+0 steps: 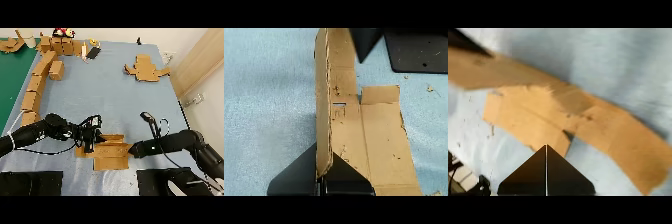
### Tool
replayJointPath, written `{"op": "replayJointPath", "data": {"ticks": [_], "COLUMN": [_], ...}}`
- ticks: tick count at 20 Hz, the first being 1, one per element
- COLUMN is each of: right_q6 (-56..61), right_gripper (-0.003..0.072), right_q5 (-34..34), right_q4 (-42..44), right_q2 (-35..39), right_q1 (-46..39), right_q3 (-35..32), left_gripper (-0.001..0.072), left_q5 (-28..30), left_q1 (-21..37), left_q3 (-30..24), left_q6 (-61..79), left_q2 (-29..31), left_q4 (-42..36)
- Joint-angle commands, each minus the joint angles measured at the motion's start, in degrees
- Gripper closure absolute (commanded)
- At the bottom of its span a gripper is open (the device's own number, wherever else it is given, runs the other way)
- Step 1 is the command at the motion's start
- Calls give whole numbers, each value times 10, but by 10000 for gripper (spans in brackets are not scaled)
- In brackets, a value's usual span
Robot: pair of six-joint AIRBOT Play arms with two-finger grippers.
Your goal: Fold the box.
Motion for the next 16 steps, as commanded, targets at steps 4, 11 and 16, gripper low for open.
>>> {"op": "replayJointPath", "data": {"ticks": [4, 11, 16], "right_q6": [21, 228, 356], "right_gripper": [684, 686, 683], "right_q5": [-26, 147, 136], "right_q4": [-35, -375, -611], "right_q2": [31, 11, -45], "right_q1": [188, 483, 694], "right_q3": [-4, -3, -3], "left_gripper": [694, 695, 695], "left_q5": [0, 0, 0], "left_q1": [0, 0, 0], "left_q3": [0, 0, 0], "left_q6": [0, 0, 0], "left_q2": [0, 0, 0], "left_q4": [0, 0, 0]}}
